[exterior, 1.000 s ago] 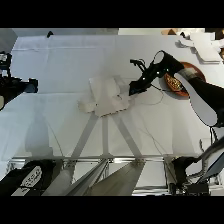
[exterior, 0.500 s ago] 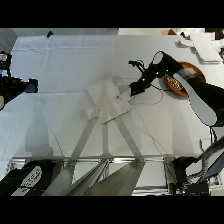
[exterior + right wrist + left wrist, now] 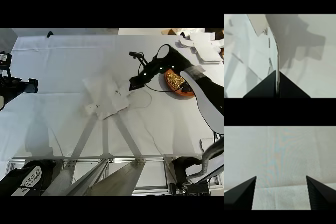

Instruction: Fold the box and place the chain.

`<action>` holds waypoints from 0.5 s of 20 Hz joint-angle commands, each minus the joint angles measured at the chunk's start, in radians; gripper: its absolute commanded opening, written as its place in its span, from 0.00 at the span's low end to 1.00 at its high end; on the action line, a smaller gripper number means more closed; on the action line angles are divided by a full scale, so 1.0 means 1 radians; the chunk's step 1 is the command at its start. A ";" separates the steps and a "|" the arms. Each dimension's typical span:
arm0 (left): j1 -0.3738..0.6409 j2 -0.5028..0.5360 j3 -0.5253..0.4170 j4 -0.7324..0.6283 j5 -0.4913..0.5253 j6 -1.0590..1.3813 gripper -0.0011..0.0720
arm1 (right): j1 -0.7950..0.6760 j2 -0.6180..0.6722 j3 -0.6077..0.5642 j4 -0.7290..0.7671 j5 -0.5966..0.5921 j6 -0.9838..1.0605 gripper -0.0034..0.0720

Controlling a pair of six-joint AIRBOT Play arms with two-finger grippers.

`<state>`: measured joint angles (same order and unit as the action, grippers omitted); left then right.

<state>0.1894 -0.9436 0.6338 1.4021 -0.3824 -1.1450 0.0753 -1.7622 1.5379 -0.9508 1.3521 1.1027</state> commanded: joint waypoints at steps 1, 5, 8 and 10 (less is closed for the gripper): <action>0.000 0.000 0.000 0.000 0.000 0.000 0.97 | 0.034 0.101 0.000 0.034 -0.026 -0.004 0.05; 0.000 0.000 0.000 0.000 0.000 0.000 0.97 | 0.058 0.206 -0.006 0.029 -0.060 -0.058 0.05; 0.000 0.000 0.000 0.000 0.000 0.000 0.97 | 0.053 0.245 -0.075 -0.003 -0.059 -0.198 0.05; 0.000 0.000 0.000 0.000 0.000 0.000 0.97 | 0.047 0.290 -0.209 0.030 -0.116 -0.281 0.05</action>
